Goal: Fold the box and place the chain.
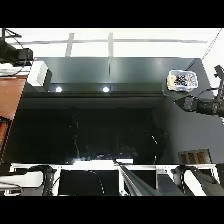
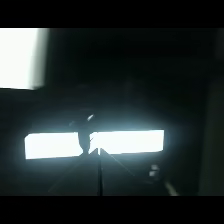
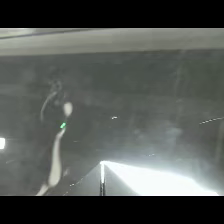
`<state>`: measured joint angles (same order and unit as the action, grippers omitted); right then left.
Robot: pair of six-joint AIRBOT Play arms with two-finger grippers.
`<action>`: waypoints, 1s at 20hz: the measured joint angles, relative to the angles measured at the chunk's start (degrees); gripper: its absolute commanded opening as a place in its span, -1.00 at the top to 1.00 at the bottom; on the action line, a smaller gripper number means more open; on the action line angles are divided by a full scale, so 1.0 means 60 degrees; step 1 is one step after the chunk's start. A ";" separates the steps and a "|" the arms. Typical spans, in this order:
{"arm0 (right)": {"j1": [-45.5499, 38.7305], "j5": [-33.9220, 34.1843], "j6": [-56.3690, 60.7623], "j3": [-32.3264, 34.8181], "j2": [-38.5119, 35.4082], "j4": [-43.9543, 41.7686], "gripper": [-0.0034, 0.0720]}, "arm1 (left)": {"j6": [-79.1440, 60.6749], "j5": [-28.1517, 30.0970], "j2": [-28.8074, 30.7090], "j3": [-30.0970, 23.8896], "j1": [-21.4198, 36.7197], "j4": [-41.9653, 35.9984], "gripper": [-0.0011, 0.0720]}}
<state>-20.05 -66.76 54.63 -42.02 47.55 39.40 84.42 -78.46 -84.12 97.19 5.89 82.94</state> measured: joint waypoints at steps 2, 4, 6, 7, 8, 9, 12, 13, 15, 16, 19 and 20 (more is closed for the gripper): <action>0.0000 0.0175 -0.0091 -0.0153 0.0004 0.0262 0.86 | 0.0000 0.0747 0.1005 -0.1413 -0.0525 -0.0295 0.88; 0.0000 0.0342 -0.0244 -0.0270 0.0000 0.0488 0.86 | -0.0004 0.1705 0.2095 -0.3013 -0.1086 -0.0492 0.88; 0.0000 0.0561 -0.0525 -0.0339 0.0000 0.0699 0.86 | -0.0015 0.2747 0.3169 -0.4605 -0.1588 -0.0601 0.88; 0.0000 0.0652 -0.0637 -0.0357 0.0000 0.0805 0.86 | -0.0029 0.3231 0.3697 -0.5406 -0.1814 -0.0648 0.88; 0.0000 0.0809 -0.0754 -0.0372 0.0000 0.0933 0.86 | -0.0026 0.3712 0.4229 -0.6189 -0.2007 -0.0765 0.88; 0.0000 0.0947 -0.0827 -0.0379 0.0000 0.1093 0.86 | -0.0029 0.4207 0.4692 -0.6863 -0.2142 -0.0900 0.88; 0.0000 0.1457 -0.0969 -0.0390 0.0004 0.1552 0.86 | -0.0026 0.5431 0.6091 -0.8681 -0.2342 -0.1381 0.88; 0.0000 0.1614 -0.0991 -0.0397 0.0004 0.1650 0.86 | -0.0029 0.5734 0.6543 -0.9227 -0.2382 -0.1526 0.88; 0.0000 0.1854 -0.1038 -0.0397 0.0011 0.1778 0.86 | -0.0029 0.6262 0.7318 -1.0025 -0.2422 -0.1698 0.88; 0.0004 0.2029 -0.1038 -0.0375 0.0015 0.1825 0.86 | -0.0029 0.6386 0.7621 -1.0342 -0.2433 -0.1719 0.88; 0.0007 0.2415 -0.1064 -0.0306 0.0018 0.2127 0.86 | -0.0029 0.6768 0.8127 -1.0834 -0.2444 -0.1763 0.88; 0.0007 0.2455 -0.1067 -0.0288 0.0018 0.2226 0.86 | -0.0026 0.6874 0.8215 -1.0925 -0.2452 -0.1770 0.88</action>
<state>-20.01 -52.03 48.23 -43.75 47.66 52.75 84.27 -37.21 -34.83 31.64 -8.82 72.31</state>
